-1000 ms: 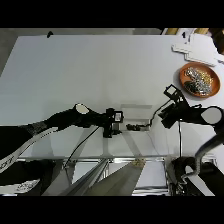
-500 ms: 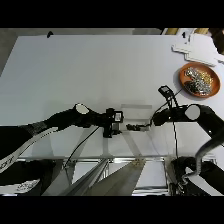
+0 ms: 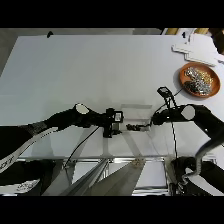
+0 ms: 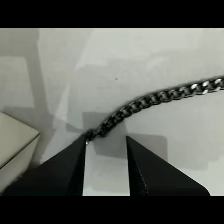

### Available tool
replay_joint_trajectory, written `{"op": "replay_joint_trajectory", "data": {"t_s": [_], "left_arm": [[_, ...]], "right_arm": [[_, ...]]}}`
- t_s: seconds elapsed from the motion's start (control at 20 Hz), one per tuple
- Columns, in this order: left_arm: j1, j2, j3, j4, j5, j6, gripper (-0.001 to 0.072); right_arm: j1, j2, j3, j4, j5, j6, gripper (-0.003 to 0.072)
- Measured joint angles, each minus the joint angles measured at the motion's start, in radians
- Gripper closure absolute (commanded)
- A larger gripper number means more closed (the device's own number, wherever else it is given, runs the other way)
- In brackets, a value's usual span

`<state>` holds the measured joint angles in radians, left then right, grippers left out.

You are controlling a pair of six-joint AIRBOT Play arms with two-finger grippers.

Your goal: Fold the box and place the chain.

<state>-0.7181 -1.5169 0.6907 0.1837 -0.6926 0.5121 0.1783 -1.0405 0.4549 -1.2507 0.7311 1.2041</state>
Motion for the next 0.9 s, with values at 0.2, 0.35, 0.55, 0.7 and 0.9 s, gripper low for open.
{"op": "replay_joint_trajectory", "data": {"t_s": [0.2,0.35,0.55,0.7,0.9], "left_arm": [[0.000,0.000,0.000,0.000,0.000,0.000,0.0435],[0.000,0.000,0.000,0.000,0.000,0.000,0.0435],[0.000,0.000,0.000,0.000,0.000,0.000,0.0435],[0.000,0.000,0.000,0.000,0.000,0.000,0.0435],[0.000,0.000,0.000,0.000,0.000,0.000,0.0435]], "right_arm": [[0.000,-0.019,0.001,0.000,-0.003,0.007,0.0561],[0.000,-0.018,0.000,0.000,-0.003,0.013,0.0669],[0.001,0.075,0.000,-0.023,0.035,0.013,0.0669],[0.001,0.190,0.000,-0.037,0.090,0.012,0.0669],[0.001,0.357,0.000,-0.044,0.203,0.011,0.0669]]}}
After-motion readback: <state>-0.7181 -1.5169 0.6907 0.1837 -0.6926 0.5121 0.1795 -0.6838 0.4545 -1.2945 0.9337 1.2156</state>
